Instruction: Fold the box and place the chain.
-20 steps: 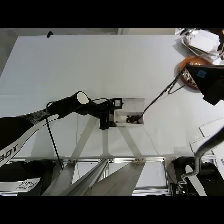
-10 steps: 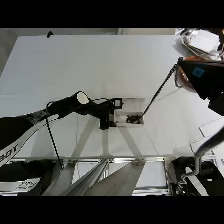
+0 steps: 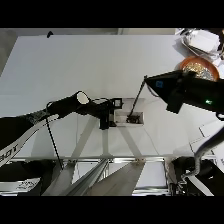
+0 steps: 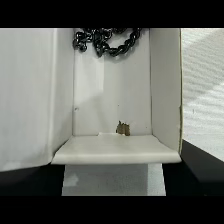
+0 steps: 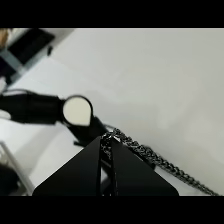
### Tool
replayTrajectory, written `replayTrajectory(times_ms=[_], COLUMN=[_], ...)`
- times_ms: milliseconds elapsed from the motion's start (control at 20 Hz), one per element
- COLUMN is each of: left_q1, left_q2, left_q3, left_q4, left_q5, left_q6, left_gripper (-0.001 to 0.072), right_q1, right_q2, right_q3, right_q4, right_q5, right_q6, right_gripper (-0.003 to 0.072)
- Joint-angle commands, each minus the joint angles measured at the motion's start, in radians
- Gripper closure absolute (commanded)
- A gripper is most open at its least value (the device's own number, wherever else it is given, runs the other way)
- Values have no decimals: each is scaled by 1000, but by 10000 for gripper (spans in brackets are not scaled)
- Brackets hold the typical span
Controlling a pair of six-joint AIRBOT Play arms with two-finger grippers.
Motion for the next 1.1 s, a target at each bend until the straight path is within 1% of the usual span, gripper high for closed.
replayTrajectory(times_ms=[0, 100, 200, 400, 550, 700, 800, 1050], left_q1=[1, 1, 1, 1, 1, 1, 1, 1], left_q2=[1, 0, 0, 1, 0, 1, 1, 0], left_q3=[0, 0, 0, 0, 0, 0, 0, 0], left_q4=[0, 0, 0, 0, 0, 0, 0, 0], left_q5=[0, 0, 0, 0, 0, 0, 0, 0], left_q6=[0, 0, 0, 0, 0, 0, 0, 0], left_gripper=[385, 385, 385, 385, 385, 385, 385, 385], right_q1=[19, 42, 67, 100, 117, 117, 118, 167], right_q2=[-71, -74, -74, -76, -95, -145, -198, -352], right_q3=[0, 0, 0, -8, -64, -148, -183, -198], right_q4=[-80, -180, -247, -274, -291, -287, -287, -292], right_q5=[96, 118, 124, 137, 129, 53, 13, -6], right_q6=[31, 73, 105, 106, 106, 106, 106, 105], right_gripper=[667, 667, 667, 667, 667, 667, 666, 666])
